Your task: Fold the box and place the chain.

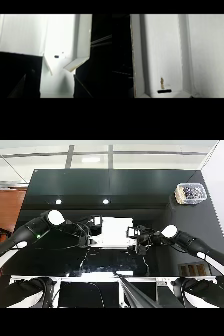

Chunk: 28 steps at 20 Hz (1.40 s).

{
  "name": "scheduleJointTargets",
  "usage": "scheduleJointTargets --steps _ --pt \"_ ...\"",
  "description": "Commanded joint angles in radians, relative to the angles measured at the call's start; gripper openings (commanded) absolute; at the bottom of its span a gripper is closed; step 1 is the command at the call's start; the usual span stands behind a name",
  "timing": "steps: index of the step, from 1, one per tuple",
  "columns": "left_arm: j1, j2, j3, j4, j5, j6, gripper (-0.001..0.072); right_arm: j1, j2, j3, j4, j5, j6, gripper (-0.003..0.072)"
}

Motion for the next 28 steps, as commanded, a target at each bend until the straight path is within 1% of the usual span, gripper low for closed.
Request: scheduleJointTargets --steps 1,2,3,4,5,6,7,10,15,16,17,18,23,24,25,28 --pt "-0.039 -0.017 0.000 -0.028 -0.006 0.000 0.0687 0.000 -0.001 0.000 0.000 0.000 0.000 0.0131" --pt "-0.050 -0.017 0.000 -0.028 -0.016 0.000 0.0684 0.000 -0.001 0.000 0.000 0.000 0.000 0.0132" --pt "-0.057 -0.017 -0.001 -0.024 -0.023 -0.002 0.0629 0.000 -0.001 0.000 0.000 0.000 0.000 0.0131" --pt "-0.062 -0.017 -0.001 -0.011 -0.024 -0.009 0.0516 0.000 -0.001 0.000 0.000 0.000 0.000 0.0132" --pt "-0.064 -0.017 -0.001 0.009 -0.023 -0.009 0.0447 0.000 -0.001 0.000 0.000 0.000 0.000 0.0132" --pt "-0.064 -0.017 -0.001 0.034 -0.022 -0.009 0.0435 0.000 -0.001 0.000 0.000 0.000 0.000 0.0132" --pt "-0.064 -0.017 -0.001 0.058 -0.022 -0.009 0.0403 0.000 -0.001 0.000 0.000 0.000 0.000 0.0132" --pt "-0.064 -0.017 -0.001 0.076 -0.014 -0.012 0.0399 0.000 -0.001 0.000 0.000 0.000 0.000 0.0132" --pt "-0.066 -0.017 -0.001 -0.005 0.034 -0.012 0.0399 0.000 -0.001 0.000 0.000 0.000 0.000 0.0132" --pt "-0.065 -0.018 -0.001 -0.021 0.034 -0.014 0.0379 0.000 -0.001 0.000 0.000 0.000 0.000 0.0132" --pt "-0.066 -0.019 -0.001 -0.030 0.028 -0.029 0.0290 0.000 -0.001 0.000 0.000 0.000 0.000 0.0132" --pt "-0.066 -0.022 -0.001 -0.038 0.020 -0.042 0.0271 0.000 -0.001 0.000 0.000 0.000 0.000 0.0132" --pt "-0.065 -0.034 -0.001 -0.073 0.019 -0.061 0.0263 0.000 -0.001 0.000 0.000 0.000 0.000 0.0132" --pt "-0.065 -0.039 -0.001 -0.095 0.019 -0.064 0.0257 0.000 -0.001 0.000 0.000 0.000 0.000 0.0131" --pt "-0.065 -0.047 -0.001 -0.126 0.019 -0.064 0.0219 0.000 -0.001 0.000 0.000 0.000 0.000 0.0131" --pt "-0.066 -0.089 -0.002 -0.239 0.019 -0.068 0.0218 0.000 -0.001 0.000 0.000 0.000 0.000 0.0132"
